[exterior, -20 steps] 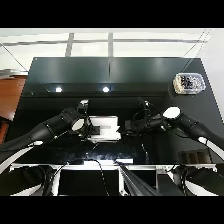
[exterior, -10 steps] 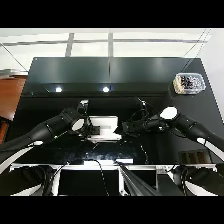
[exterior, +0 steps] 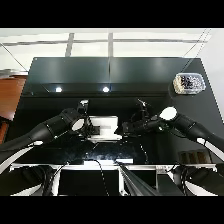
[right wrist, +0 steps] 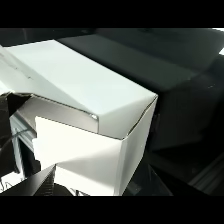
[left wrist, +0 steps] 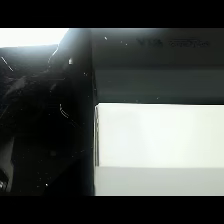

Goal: Fold the box and place the chain.

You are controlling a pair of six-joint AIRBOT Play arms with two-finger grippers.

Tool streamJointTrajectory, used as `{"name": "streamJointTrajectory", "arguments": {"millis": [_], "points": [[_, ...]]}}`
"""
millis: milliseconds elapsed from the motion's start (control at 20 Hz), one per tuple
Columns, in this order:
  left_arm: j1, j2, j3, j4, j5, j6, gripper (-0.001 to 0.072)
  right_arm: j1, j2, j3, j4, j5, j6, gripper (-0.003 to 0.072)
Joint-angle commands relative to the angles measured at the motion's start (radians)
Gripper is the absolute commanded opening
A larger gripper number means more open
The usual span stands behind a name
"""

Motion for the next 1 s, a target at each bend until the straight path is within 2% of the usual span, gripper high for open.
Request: {"name": "streamJointTrajectory", "arguments": {"millis": [0, 150, 250, 400, 450, 500, 950], "points": [[0.0, 0.0, 0.0, 0.001, 0.0, 0.0, 0.0033, 0.0, 0.0, 0.002, -0.011, -0.025, 0.007, 0.0695], [0.0, 0.0, 0.0, 0.002, 0.001, 0.0, 0.0033, 0.0, 0.0, 0.003, -0.044, -0.033, 0.018, 0.0694], [0.0, 0.0, 0.0, 0.001, 0.001, 0.0, 0.0033, 0.014, 0.0, 0.003, -0.079, -0.05, 0.047, 0.0636], [0.0, 0.0, 0.0, 0.001, 0.001, 0.0, 0.0033, 0.076, 0.0, 0.022, -0.121, -0.085, 0.083, 0.0636], [0.0, 0.0, 0.0, 0.001, 0.001, 0.001, 0.0033, 0.096, 0.0, 0.032, -0.124, -0.101, 0.109, 0.0604], [0.0, 0.0, 0.0, 0.001, 0.0, 0.003, 0.0033, 0.106, 0.0, 0.034, -0.117, -0.118, 0.13, 0.0526], [0.0, 0.0, 0.0, 0.002, 0.003, 0.02, 0.0033, 0.159, 0.0, 0.038, -0.138, -0.126, 0.242, 0.0524]]}}
